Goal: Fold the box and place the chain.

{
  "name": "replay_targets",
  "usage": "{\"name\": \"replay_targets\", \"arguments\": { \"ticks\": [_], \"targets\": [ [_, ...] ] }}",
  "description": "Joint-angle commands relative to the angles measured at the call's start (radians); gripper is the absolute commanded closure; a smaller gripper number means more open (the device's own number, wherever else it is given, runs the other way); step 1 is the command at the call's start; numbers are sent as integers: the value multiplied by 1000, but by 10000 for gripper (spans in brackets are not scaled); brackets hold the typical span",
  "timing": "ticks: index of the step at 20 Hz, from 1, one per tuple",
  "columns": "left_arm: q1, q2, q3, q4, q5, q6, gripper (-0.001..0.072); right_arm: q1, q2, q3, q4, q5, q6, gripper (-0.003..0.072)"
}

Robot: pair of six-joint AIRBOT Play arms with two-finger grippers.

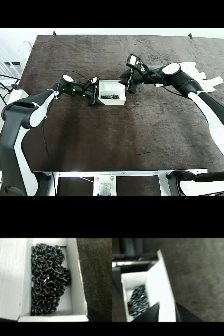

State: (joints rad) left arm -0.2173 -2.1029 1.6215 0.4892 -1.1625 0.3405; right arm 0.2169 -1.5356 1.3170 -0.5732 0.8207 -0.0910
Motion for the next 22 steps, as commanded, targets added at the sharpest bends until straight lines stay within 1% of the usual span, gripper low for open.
{"name": "replay_targets", "arguments": {
  "ticks": [1, 3, 4, 6, 8, 11, 13, 15, 18, 20, 22],
  "targets": [
    [0, 0, 0, 0, 0, 0, 359, -35, 33, 34, 79, -42, 29, 421],
    [0, 0, 0, 0, 0, 0, 360, -67, 6, 83, 129, -45, 79, 420],
    [0, 0, 0, 0, 0, 0, 359, -79, -24, 119, 126, -36, 121, 419],
    [0, 0, 0, 0, 0, 0, 360, -100, -108, 204, 126, 39, 195, 419],
    [0, 0, 0, 0, 0, 0, 360, -114, -205, 291, 116, 138, 262, 419],
    [0, 0, 0, 0, 0, 0, 360, -115, -325, 378, 46, 258, 328, 420],
    [0, 0, 0, 0, 0, 0, 360, -110, -364, 389, 29, 329, 346, 420],
    [0, 0, 0, 0, 0, 0, 360, -103, -375, 389, 6, 387, 349, 420],
    [0, 0, 0, 0, 0, 0, 360, -82, -375, 390, -74, 450, 372, 419],
    [0, 0, 0, 0, 0, 0, 360, -68, -375, 390, -86, 504, 371, 419],
    [0, 0, 0, 0, 0, 0, 360, -52, -375, 391, -94, 516, 371, 418]
  ]
}}
